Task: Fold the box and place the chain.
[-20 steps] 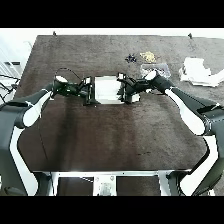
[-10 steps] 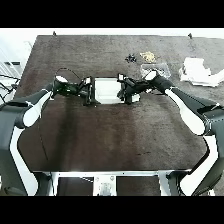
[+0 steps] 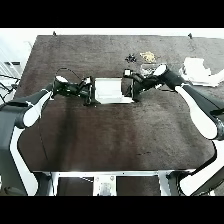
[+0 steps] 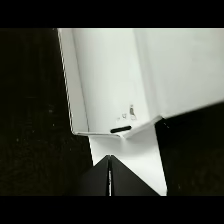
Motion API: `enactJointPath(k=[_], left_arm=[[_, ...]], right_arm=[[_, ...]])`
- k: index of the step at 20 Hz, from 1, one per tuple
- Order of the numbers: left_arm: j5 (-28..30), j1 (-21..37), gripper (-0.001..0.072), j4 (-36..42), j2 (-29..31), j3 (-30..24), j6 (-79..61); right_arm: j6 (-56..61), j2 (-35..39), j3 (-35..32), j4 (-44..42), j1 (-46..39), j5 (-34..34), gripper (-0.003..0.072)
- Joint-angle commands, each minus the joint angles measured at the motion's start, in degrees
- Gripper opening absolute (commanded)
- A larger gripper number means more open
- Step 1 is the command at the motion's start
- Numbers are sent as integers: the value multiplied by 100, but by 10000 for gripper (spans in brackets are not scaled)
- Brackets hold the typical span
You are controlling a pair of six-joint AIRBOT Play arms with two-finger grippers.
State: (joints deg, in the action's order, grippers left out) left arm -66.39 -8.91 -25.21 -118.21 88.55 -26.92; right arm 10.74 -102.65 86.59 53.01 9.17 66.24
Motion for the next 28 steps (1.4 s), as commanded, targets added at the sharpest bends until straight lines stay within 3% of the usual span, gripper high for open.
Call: enactJointPath(k=[1, 8, 11, 18, 28], left_arm=[[-11, 2, 531, -9, 0, 0, -9], [-9, 2, 531, -9, 0, 0, -11], [-9, 2, 531, -9, 0, 0, -9], [-11, 4, 531, -9, 0, 0, -9], [-13, 13, 531, -7, -2, 0, -9]], right_arm=[[1010, 398, 4, 37, -302, 74, 11], [3755, 481, -216, -107, -1351, -245, 11], [4328, 348, -363, -177, -1534, -369, 11], [4607, -433, -376, -767, -1438, -210, 11], [4557, -584, -387, -1644, -887, 83, 12]])
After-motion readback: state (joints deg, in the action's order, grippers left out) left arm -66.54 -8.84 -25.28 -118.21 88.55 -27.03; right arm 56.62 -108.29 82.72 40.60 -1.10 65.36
